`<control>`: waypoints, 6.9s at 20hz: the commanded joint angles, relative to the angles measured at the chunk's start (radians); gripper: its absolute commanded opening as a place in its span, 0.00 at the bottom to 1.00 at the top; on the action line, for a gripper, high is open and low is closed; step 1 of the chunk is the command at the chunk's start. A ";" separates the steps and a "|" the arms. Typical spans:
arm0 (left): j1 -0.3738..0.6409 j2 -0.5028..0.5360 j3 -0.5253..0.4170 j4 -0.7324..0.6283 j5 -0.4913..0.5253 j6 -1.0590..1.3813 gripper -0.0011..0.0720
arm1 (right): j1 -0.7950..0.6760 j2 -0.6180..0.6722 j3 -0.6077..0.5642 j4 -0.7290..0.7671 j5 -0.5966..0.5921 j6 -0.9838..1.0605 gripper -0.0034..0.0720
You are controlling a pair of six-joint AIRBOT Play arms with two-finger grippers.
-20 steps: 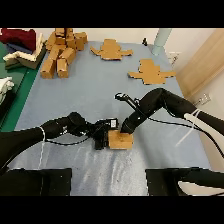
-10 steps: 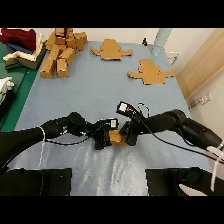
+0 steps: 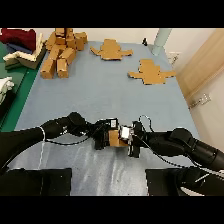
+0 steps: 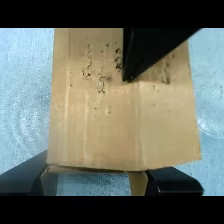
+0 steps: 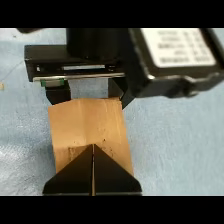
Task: Fold the box.
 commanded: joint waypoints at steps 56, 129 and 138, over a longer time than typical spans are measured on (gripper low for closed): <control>0.000 0.000 0.001 0.000 0.000 0.000 0.56 | 0.248 -0.039 -0.011 -0.736 0.144 0.465 0.42; 0.000 0.000 0.001 0.000 0.000 0.000 0.56 | 0.183 0.097 0.092 -0.906 -0.508 1.114 0.05; 0.000 0.000 0.001 0.000 0.000 0.000 0.56 | -0.058 0.012 0.097 -0.642 -0.626 1.614 0.05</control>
